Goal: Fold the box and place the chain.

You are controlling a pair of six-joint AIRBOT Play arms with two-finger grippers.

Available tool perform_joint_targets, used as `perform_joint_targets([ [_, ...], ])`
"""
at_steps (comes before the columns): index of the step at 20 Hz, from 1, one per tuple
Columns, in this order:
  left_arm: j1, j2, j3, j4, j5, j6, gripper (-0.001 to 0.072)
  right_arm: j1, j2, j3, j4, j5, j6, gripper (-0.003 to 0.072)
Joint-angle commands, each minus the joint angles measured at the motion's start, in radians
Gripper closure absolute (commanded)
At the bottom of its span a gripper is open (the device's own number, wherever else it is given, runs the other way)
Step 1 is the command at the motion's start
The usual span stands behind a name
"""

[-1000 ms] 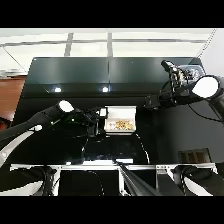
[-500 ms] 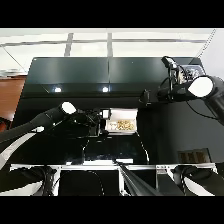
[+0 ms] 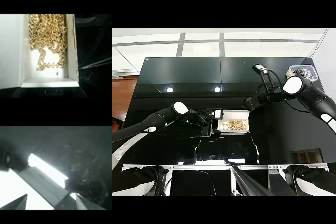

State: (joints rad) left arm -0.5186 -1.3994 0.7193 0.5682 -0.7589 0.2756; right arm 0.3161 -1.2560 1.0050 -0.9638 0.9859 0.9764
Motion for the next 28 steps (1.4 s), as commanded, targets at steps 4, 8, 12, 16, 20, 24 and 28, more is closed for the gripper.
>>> perform_joint_targets([
  [4,-0.001,0.0,0.0,0.001,0.0,0.001,0.0264,0.019,0.005,0.012,0.129,0.181,-0.575,-0.0001],
  [8,0.0,0.0,0.0,0.001,-0.001,0.001,0.0264,0.055,0.005,-0.086,0.121,0.153,-0.657,-0.0001],
  [12,-0.001,0.0,0.0,0.001,0.0,0.001,0.0264,0.068,0.005,-0.103,0.136,0.147,-0.728,-0.0001],
  [16,0.0,0.0,0.0,0.001,-0.001,0.001,0.0264,0.086,0.005,-0.103,0.156,0.155,-0.737,-0.0001],
  [20,0.0,0.0,0.0,0.001,-0.001,0.001,0.0264,0.101,0.005,-0.103,0.122,0.154,-0.743,-0.0001],
  [24,0.0,0.0,0.0,0.001,-0.001,0.001,0.0264,0.103,0.005,-0.103,0.101,0.144,-0.723,0.0001],
  [28,0.0,0.0,0.0,0.001,-0.001,0.001,0.0264,0.104,0.005,-0.103,0.1,0.147,-0.718,0.0445],
])
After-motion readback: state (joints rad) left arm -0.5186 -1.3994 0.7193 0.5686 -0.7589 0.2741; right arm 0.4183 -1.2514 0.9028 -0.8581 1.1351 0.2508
